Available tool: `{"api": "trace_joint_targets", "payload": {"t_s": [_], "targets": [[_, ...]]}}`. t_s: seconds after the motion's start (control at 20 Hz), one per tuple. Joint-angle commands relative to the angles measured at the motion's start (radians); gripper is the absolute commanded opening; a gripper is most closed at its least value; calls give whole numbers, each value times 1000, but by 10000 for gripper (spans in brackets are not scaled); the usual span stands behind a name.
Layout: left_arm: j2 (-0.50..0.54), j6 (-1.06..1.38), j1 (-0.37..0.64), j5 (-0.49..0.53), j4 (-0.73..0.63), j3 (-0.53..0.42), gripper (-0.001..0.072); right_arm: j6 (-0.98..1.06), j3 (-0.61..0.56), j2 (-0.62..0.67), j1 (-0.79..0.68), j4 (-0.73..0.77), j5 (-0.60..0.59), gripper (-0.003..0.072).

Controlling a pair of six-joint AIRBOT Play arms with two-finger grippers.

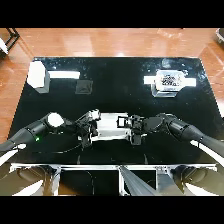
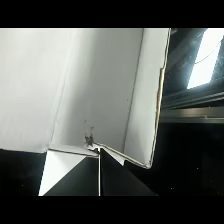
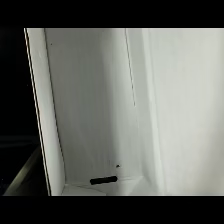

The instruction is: Fold the box and place the chain.

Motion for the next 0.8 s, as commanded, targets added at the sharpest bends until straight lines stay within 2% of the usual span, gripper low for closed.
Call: {"api": "trace_joint_targets", "payload": {"t_s": [0.0, 0.1, 0.2, 0.35, 0.7, 0.75], "targets": [[8, 29, 0, -13, -3, -1, 125, 0, 0, 0, 0, 0, 0, 107], [8, 69, -11, -23, -3, -1, 126, 0, 0, 0, 0, 0, 1, 107], [8, 119, -45, -11, -3, -1, 182, 0, 0, 0, 0, 0, 1, 107], [8, 132, -106, 55, -3, -1, 182, 0, 0, 0, 0, 0, 1, 107], [8, 127, -115, 71, -3, -1, 182, 0, 0, 0, 0, 0, 0, 107], [8, 127, -116, 71, -3, -1, 219, 0, 0, 0, 0, 0, 0, 107]]}}
